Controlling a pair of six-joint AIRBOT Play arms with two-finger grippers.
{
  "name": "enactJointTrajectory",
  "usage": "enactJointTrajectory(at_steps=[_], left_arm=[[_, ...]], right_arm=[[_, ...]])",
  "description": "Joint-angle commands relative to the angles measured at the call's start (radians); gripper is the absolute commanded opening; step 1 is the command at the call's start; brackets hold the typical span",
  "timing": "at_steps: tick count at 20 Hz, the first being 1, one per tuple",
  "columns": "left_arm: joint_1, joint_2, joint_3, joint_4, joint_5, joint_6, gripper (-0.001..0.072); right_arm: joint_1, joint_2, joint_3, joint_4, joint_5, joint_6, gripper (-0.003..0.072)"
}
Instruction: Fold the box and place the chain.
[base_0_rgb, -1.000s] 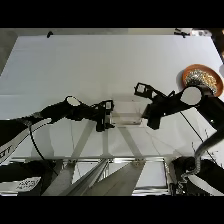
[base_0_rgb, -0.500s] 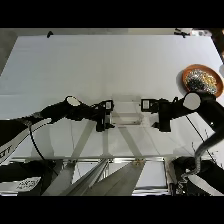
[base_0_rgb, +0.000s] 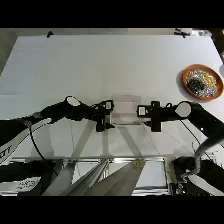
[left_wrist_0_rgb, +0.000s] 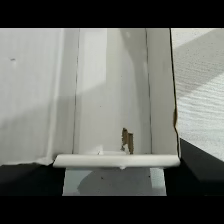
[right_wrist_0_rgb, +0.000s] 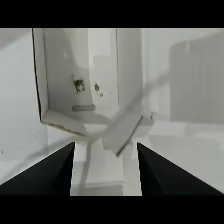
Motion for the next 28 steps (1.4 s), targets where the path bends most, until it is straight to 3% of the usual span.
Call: enactJointTrajectory(at_steps=[1,2,6,17,19,22,28], left_arm=[[-0.001,0.000,0.000,0.000,0.000,0.000,0.0394],[-0.001,0.000,0.000,0.000,0.000,0.000,0.0394],[-0.001,0.000,0.000,0.000,0.000,0.000,0.0394],[-0.001,0.000,0.000,0.000,0.000,0.000,0.0394],[-0.001,0.000,0.000,0.000,0.000,0.000,0.0394],[-0.001,0.000,0.000,0.000,0.000,0.000,0.0394],[-0.001,0.000,0.000,0.000,0.000,0.000,0.0394]], right_arm=[[0.038,-0.031,-0.006,0.057,-0.030,-0.016,0.0330],[0.045,-0.031,-0.006,0.057,-0.032,-0.016,0.0285],[0.048,-0.031,-0.006,0.061,-0.034,-0.015,0.0222],[0.114,-0.031,-0.006,0.158,-0.116,-0.019,0.0219],[0.114,-0.031,-0.006,0.165,-0.117,-0.019,0.0166],[0.124,-0.031,-0.006,0.168,-0.120,-0.019,0.0154],[0.135,-0.071,-0.006,0.167,-0.107,-0.018,0.0205]])
